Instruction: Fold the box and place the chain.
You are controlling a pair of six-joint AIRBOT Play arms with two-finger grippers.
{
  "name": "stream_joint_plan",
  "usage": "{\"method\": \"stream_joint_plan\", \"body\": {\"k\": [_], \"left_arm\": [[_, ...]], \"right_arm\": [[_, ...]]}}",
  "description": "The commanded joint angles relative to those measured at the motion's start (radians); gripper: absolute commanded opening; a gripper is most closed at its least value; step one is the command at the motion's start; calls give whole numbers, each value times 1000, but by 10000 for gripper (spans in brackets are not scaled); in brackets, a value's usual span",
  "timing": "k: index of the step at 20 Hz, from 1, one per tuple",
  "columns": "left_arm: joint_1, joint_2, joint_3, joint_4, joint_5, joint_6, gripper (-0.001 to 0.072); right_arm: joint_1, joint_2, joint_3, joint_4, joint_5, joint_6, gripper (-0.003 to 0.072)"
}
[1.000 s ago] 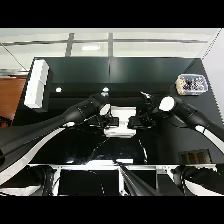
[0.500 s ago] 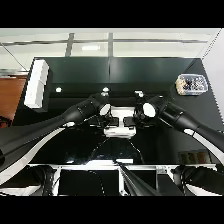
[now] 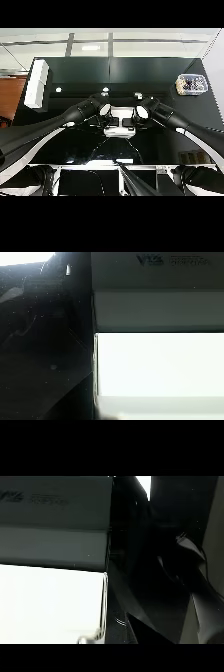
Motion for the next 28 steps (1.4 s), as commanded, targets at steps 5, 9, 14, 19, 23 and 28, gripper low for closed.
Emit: {"method": "stream_joint_plan", "body": {"k": [5,9,14,19,23,28], "left_arm": [[1,0,0,0,0,0,26],[1,0,0,0,1,0,26],[1,0,0,0,2,0,26],[1,0,0,0,1,0,26],[1,0,0,0,1,0,26],[1,0,0,0,-1,0,26]], "right_arm": [[2,-26,2,20,-15,4,13],[2,-25,2,22,-16,4,94],[2,-25,2,21,-19,0,14],[2,48,2,14,8,-39,253],[-8,275,2,-94,79,-71,253],[-209,480,-13,-695,321,-23,253]]}}
